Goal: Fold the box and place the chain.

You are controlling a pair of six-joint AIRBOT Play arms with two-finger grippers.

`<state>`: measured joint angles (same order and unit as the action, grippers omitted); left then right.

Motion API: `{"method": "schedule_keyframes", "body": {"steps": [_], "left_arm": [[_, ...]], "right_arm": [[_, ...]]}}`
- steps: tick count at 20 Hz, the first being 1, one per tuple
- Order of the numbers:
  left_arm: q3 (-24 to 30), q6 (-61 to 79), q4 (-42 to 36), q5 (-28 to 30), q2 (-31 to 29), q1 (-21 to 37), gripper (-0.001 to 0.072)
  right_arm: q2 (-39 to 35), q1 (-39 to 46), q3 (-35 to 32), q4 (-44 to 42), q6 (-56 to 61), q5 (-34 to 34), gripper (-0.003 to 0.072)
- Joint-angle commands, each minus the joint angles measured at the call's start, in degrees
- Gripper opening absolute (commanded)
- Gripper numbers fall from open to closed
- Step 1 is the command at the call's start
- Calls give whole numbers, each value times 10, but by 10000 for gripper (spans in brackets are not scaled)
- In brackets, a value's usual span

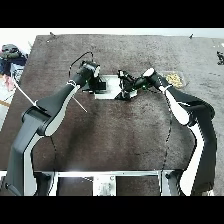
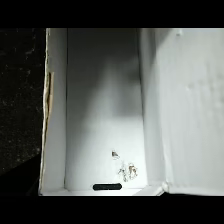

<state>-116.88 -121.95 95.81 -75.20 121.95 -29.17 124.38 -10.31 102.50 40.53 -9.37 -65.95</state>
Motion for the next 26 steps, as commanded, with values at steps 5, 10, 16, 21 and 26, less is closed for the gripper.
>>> {"method": "schedule_keyframes", "body": {"steps": [5,10,16,21,26], "left_arm": [[-1,39,-26,14,-4,0,551],[-3,130,-35,6,-31,1,554],[-5,300,-44,-29,-96,1,555],[-3,327,-56,70,-160,13,554],[10,421,-122,139,-176,47,554]], "right_arm": [[0,0,0,0,0,0,378],[0,0,0,0,0,0,379],[0,0,0,0,0,0,378],[0,0,0,0,0,0,378],[0,0,0,0,0,-1,378]]}}
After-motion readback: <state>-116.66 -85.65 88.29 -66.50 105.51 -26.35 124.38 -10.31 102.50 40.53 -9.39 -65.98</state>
